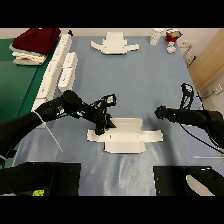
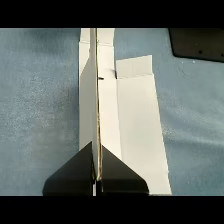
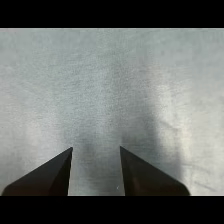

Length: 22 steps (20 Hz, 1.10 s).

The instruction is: Fold the box.

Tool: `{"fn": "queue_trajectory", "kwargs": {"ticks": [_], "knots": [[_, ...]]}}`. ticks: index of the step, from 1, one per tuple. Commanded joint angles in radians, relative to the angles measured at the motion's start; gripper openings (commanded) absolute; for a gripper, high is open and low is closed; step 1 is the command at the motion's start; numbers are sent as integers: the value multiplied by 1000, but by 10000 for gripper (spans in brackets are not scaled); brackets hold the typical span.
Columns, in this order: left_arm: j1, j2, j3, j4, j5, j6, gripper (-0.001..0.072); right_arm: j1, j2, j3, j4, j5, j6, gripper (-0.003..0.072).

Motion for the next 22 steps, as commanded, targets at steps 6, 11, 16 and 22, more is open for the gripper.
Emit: {"fn": "queue_trajectory", "kwargs": {"ticks": [6, 11, 16, 22], "knots": [[1, -1, 1, 27, -21, 0, 11, 2, 9, 51, 69, -283, -9, 6], [1, -1, 1, 27, -21, 0, 11, 98, 144, 101, 77, -529, -23, 4], [1, -1, 1, 27, -21, 0, 11, 431, 262, 98, 82, -626, 129, 4], [1, -1, 1, 27, -21, 0, 11, 949, 215, 45, -207, -491, 127, 321]]}}
